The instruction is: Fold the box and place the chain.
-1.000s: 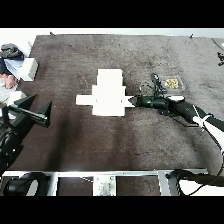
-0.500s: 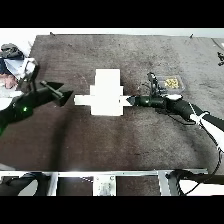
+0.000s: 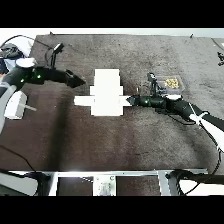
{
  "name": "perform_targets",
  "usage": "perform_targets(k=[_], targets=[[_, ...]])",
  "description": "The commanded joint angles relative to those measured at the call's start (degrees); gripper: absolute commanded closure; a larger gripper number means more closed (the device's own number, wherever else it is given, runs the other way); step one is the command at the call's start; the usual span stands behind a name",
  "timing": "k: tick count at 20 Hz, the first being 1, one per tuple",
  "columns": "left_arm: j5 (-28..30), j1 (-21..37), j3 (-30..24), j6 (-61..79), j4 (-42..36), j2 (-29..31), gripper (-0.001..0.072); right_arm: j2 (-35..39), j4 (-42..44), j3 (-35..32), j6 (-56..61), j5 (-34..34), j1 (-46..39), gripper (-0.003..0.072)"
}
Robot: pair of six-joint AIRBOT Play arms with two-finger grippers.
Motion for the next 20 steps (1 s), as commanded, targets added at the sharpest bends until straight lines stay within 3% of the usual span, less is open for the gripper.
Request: perform_targets(k=[1,7,12,16,20], targets=[[-7.3,-2.3,14.3,-7.9,4.9,-10.3,0.0124,0.0,0.0,0.0,-0.2,-0.5,0.0,0.0700],[-7.8,-4.4,25.1,-13.5,6.6,-20.2,0.0124,0.0,0.0,0.0,-1.3,-0.7,0.0,0.0700],[-5.0,-5.4,26.4,-12.4,5.9,-23.2,0.0124,0.0,0.0,0.1,-1.3,-0.7,0.0,0.0700],[-8.9,-5.4,26.5,-10.0,0.1,-25.1,0.0125,0.0,0.0,0.1,-1.3,-0.5,0.0,0.0700],[-11.8,-5.4,26.5,-10.1,-0.6,-26.9,0.0127,0.0,0.0,0.1,-1.3,-0.5,0.0,0.0700]])
